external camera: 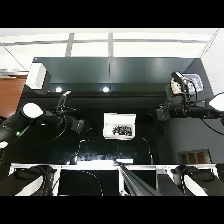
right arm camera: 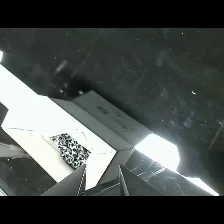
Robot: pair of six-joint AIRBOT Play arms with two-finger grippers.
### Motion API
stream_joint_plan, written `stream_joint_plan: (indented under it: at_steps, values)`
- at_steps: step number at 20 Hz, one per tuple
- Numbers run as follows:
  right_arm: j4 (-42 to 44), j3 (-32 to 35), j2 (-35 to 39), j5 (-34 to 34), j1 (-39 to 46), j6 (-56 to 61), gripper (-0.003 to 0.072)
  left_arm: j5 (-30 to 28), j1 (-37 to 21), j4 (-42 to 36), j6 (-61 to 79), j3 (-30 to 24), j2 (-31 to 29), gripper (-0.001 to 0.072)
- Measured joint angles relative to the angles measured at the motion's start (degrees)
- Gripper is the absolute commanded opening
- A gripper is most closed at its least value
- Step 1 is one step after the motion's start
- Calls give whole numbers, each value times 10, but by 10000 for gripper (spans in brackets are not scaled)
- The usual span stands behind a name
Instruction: Fold the box and place the chain.
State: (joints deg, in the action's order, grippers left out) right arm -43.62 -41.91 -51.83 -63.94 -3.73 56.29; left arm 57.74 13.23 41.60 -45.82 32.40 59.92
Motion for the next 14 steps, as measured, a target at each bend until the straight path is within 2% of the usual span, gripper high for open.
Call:
stream_joint_plan:
  at_steps: [3,6,10,14]
  values:
    - [0,0,0,1,0,1,256,-15,20,-54,258,-6,29,713]
    - [0,0,0,1,0,3,256,-42,63,-47,407,-5,60,712]
    - [0,0,0,1,0,6,256,-77,97,-43,503,12,103,712]
    - [0,0,0,0,0,8,256,-75,107,-58,554,32,138,712]
